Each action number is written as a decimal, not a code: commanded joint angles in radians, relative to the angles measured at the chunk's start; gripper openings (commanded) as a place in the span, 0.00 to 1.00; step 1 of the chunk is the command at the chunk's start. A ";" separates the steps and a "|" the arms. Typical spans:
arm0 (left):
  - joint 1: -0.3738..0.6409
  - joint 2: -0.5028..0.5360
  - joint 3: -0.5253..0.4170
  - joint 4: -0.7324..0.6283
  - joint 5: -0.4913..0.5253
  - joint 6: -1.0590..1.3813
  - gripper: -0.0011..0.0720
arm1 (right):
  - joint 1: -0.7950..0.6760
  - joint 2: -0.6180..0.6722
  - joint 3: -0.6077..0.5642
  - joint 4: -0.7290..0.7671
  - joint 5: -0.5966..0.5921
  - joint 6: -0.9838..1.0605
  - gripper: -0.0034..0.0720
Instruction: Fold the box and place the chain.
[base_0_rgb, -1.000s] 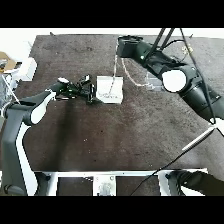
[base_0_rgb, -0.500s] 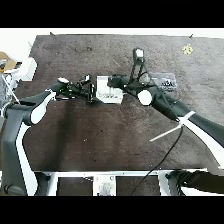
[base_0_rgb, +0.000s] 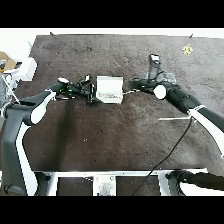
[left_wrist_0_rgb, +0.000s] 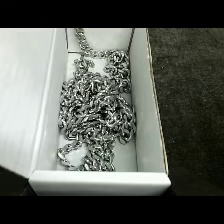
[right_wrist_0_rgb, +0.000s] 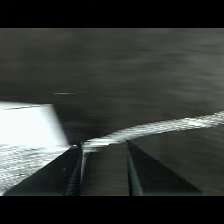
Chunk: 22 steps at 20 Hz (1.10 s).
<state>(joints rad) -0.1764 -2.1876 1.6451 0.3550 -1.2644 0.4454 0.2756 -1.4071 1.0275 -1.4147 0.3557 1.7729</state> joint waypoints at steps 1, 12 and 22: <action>0.001 0.000 0.000 0.000 0.000 0.000 0.49 | -0.167 -0.033 -0.032 0.010 -0.002 0.004 0.44; 0.001 0.000 0.000 0.000 0.000 0.000 0.49 | -0.141 -0.301 0.087 0.243 -0.170 -0.029 0.44; 0.001 0.000 0.000 0.000 0.000 0.000 0.49 | -0.051 0.022 0.100 0.222 -0.102 -0.196 0.05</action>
